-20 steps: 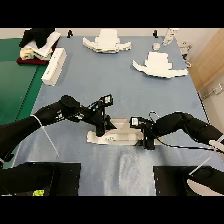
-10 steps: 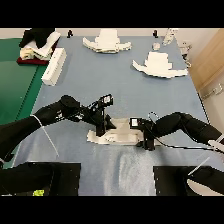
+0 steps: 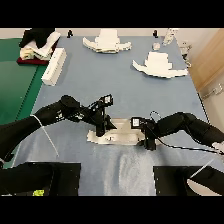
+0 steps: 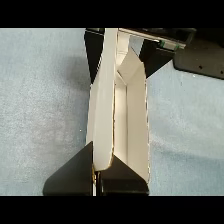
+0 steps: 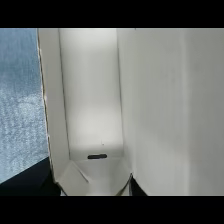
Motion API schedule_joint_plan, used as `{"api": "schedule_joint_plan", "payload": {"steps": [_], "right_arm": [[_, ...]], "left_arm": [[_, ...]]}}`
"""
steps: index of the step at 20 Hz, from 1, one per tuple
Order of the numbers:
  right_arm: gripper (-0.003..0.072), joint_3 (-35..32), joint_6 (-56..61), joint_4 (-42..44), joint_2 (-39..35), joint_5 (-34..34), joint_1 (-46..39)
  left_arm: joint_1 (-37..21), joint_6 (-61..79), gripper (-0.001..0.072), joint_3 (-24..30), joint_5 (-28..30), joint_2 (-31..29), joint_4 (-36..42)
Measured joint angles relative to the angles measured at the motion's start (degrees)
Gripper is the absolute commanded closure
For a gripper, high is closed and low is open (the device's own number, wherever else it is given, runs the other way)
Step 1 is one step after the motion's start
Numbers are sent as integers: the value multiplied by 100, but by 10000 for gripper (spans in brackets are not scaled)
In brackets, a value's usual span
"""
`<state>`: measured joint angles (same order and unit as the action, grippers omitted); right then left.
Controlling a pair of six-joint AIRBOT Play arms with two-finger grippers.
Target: Fold the box.
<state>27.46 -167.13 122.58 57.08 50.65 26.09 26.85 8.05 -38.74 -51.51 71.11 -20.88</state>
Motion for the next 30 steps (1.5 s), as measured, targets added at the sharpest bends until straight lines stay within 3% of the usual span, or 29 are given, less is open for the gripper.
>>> {"api": "schedule_joint_plan", "payload": {"steps": [9,10,11,14,25,26,27,30], "right_arm": [[185,-74,11,103,85,-144,2],[267,-92,11,107,96,-177,2],[299,-105,9,109,101,-199,2],[238,-125,9,105,111,-223,2],[240,-131,15,76,114,-236,2],[240,-131,15,76,114,-236,2],[240,-133,17,72,114,-234,4],[240,-133,17,61,114,-232,4]], "left_arm": [[0,-2,696,0,4,0,4],[0,-2,696,0,7,0,4],[0,-2,696,0,4,0,4],[2,-2,696,0,4,0,7],[2,-4,692,0,4,0,7],[2,-4,529,0,4,0,7],[9,-17,440,2,79,2,-37],[2,-37,444,-2,39,0,-4]]}}
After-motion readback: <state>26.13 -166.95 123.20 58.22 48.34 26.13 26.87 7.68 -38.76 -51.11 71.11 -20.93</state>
